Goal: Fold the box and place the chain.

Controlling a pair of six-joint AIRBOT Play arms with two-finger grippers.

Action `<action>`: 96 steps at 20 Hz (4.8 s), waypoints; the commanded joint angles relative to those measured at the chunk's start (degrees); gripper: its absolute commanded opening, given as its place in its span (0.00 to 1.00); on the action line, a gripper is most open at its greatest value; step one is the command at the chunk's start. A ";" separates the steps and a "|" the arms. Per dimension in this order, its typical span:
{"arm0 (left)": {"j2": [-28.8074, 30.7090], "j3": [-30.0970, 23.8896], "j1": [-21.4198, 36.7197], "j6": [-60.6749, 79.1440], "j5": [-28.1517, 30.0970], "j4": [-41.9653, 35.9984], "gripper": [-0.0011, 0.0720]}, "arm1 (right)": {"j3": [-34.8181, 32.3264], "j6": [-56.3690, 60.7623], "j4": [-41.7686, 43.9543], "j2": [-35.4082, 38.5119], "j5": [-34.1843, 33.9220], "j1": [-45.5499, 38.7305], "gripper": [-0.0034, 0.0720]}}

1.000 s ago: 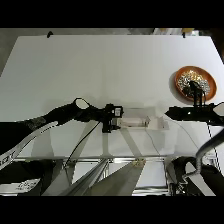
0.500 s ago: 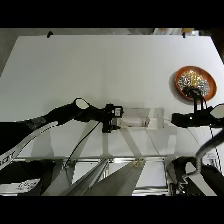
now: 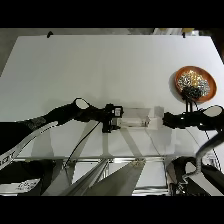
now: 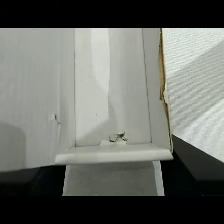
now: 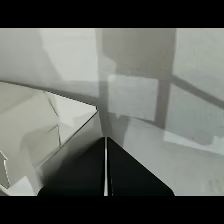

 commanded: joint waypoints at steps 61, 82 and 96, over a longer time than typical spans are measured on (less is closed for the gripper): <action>0.04 -0.02 0.02 0.02 0.00 0.02 0.22 | 18.03 64.00 -37.75 -12.85 -3.45 47.45 0.09; 0.04 -0.02 0.02 0.02 0.02 0.00 0.22 | 44.83 24.46 -39.91 -4.50 10.49 14.23 0.46; 0.04 -0.02 0.02 0.02 0.02 0.02 0.22 | 47.04 21.49 -40.35 -29.09 -0.09 -2.38 0.30</action>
